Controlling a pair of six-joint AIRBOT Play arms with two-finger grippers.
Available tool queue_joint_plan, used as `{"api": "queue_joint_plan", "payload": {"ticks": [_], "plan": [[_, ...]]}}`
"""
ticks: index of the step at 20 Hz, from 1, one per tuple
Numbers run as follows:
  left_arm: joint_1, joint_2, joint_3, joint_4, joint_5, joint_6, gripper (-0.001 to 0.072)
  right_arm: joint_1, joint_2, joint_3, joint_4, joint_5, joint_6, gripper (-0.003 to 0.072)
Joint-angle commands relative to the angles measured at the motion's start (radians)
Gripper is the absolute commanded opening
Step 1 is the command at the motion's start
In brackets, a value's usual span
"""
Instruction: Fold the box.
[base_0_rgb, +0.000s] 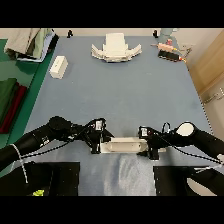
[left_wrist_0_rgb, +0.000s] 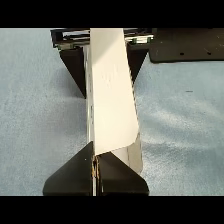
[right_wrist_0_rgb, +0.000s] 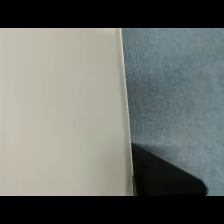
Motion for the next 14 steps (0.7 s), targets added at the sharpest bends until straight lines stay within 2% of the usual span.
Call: {"api": "queue_joint_plan", "payload": {"ticks": [1, 14], "plan": [[0.0, 0.0, 0.0, 0.0, 0.0, 0.0, 0.0013, 0.0, -0.004, -0.01, -0.008, -0.016, -0.014, 0.0551], [0.0, 0.0, 0.0, 0.0, 0.0, 0.0, 0.0013, 0.0, -0.002, -0.01, -0.015, -0.021, 0.007, 0.0545]]}}
